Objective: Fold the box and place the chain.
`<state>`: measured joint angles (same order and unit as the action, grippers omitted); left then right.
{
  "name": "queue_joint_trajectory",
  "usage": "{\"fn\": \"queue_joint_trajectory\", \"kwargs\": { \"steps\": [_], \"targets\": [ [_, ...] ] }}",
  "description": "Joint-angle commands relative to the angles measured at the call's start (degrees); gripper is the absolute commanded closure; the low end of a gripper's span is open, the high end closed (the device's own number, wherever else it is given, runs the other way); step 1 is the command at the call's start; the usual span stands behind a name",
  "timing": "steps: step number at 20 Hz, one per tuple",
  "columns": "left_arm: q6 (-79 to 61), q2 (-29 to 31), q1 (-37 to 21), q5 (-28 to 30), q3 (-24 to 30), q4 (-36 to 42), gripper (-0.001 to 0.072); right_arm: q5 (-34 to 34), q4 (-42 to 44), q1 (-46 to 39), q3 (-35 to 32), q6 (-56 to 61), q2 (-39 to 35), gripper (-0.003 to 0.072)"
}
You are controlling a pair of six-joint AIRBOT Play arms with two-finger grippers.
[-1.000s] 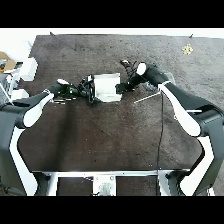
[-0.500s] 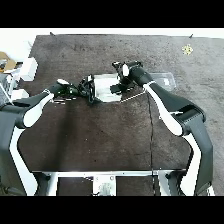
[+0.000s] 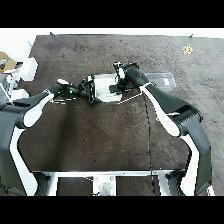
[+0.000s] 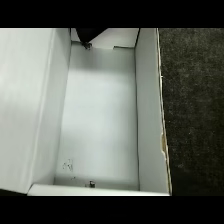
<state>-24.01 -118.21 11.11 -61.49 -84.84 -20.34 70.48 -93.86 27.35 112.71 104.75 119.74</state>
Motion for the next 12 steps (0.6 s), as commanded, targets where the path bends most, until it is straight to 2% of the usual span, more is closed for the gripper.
{"fn": "queue_joint_trajectory", "kwargs": {
  "steps": [1, 4, 5, 8, 9, 10, 11, 12],
  "targets": [
    [-0.02, 0.04, -0.04, -0.04, -0.02, -0.02, 0.0362, -0.2, -0.44, 0.09, 0.07, 1.64, 0.02, 0.0605],
    [-0.02, 0.04, -0.04, -0.04, -0.02, -0.02, 0.0362, -0.13, -0.28, 0.09, -0.52, 2.45, 0.04, 0.0618],
    [-0.02, 0.04, -0.04, -0.04, -0.02, -0.02, 0.0362, -0.22, -0.22, 0.09, -0.98, 2.47, 0.04, 0.0679],
    [-0.02, 0.04, -0.04, -0.04, -0.02, -0.02, 0.0362, -0.59, -0.2, 0.09, -1.27, 2.47, 0.02, 0.0678],
    [-0.02, 0.04, -0.04, -0.04, -0.02, -0.02, 0.0362, -1.01, -0.22, 0.07, -1.27, 2.47, 0.02, 0.0573],
    [-0.02, 0.04, -0.04, -0.04, -0.02, -0.02, 0.0362, -1.05, -0.09, 0.07, -1.27, 2.34, 0.02, 0.0268],
    [-0.02, 0.04, -0.04, -0.04, -0.02, -0.02, 0.0362, -0.98, 0.59, 0.07, -1.22, 1.53, 0.0, 0.0199],
    [-0.02, 0.04, -0.04, -0.04, -0.02, -0.02, 0.0362, -0.92, 0.94, 0.07, -1.16, 1.49, -0.09, 0.0199]
  ]
}}
